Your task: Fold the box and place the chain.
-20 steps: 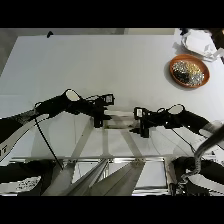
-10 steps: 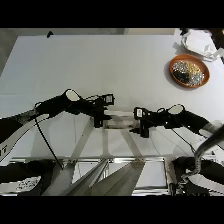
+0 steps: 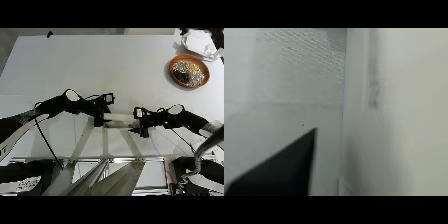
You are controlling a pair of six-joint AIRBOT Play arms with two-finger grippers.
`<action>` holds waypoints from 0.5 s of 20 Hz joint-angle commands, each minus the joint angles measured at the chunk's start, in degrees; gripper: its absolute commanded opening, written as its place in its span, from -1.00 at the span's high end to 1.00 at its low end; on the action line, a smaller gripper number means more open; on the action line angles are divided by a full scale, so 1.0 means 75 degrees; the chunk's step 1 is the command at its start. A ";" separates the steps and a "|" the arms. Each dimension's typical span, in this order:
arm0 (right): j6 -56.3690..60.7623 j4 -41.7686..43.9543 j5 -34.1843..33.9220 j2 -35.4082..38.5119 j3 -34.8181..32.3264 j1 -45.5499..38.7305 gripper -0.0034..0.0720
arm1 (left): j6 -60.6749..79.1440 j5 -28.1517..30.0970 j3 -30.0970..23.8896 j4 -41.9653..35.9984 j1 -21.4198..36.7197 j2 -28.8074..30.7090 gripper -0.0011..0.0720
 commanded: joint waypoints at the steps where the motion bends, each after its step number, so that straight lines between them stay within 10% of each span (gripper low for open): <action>1: 0.0015 -0.0009 0.0064 0.0000 -0.0003 -0.0006 0.02 | -0.0125 -0.0105 0.0006 0.0073 0.0169 0.0175 -0.23; 10: 0.0015 -0.0009 0.0067 0.0000 -0.0003 -0.0006 0.02 | -0.1294 -0.1352 0.0006 0.1923 0.1792 0.1734 -0.27</action>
